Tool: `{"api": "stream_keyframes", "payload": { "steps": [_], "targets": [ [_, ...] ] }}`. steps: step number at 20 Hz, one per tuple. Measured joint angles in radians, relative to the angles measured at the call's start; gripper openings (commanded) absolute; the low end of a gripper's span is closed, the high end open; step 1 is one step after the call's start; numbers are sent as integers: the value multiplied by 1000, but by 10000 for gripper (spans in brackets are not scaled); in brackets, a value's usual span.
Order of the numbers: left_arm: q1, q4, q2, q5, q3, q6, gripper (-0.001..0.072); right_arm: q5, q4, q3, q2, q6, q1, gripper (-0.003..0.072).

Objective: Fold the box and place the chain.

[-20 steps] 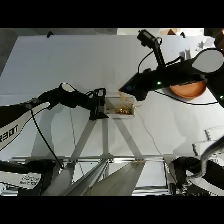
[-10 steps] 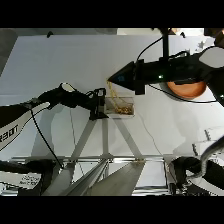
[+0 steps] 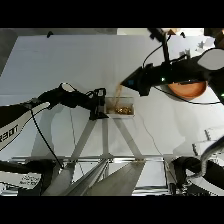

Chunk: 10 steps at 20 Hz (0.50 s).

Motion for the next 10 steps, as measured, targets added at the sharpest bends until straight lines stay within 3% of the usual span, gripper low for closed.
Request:
{"api": "stream_keyframes", "payload": {
  "steps": [5, 7, 10],
  "targets": [
    [0, 0, 0, 0, 0, 0, 180, -44, -62, -138, -3, 31, 40, 31],
    [0, 0, 0, 0, 0, 0, 180, -72, -70, -171, -12, 36, 60, 215],
    [0, 0, 0, 0, 0, 0, 180, -86, -75, -180, -32, 36, 74, 219]
  ]
}}
